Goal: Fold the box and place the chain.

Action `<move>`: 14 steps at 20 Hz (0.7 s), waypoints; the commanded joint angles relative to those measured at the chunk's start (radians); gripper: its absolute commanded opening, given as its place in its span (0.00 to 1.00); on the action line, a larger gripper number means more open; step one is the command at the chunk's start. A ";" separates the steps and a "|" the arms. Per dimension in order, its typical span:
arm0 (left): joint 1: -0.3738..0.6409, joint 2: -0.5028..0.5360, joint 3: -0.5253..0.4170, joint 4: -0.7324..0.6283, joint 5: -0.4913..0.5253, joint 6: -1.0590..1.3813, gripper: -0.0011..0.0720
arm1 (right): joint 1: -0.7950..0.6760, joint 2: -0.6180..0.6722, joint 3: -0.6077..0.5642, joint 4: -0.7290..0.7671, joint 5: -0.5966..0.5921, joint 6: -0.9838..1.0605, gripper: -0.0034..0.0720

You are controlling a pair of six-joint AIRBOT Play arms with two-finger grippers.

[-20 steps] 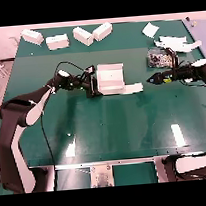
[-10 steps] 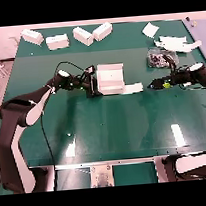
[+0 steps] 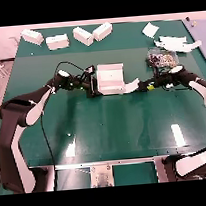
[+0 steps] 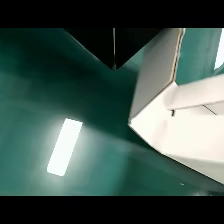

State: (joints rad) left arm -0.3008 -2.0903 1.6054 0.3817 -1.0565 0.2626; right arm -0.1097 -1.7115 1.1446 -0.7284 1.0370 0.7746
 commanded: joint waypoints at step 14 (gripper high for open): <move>0.000 0.000 0.000 0.000 0.000 0.000 0.78 | 0.093 0.113 0.039 0.052 -0.015 0.018 0.24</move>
State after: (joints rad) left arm -0.3008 -2.0903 1.6054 0.3817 -1.0569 0.2626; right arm -0.0261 -1.6070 1.1797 -0.6865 1.0149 0.7876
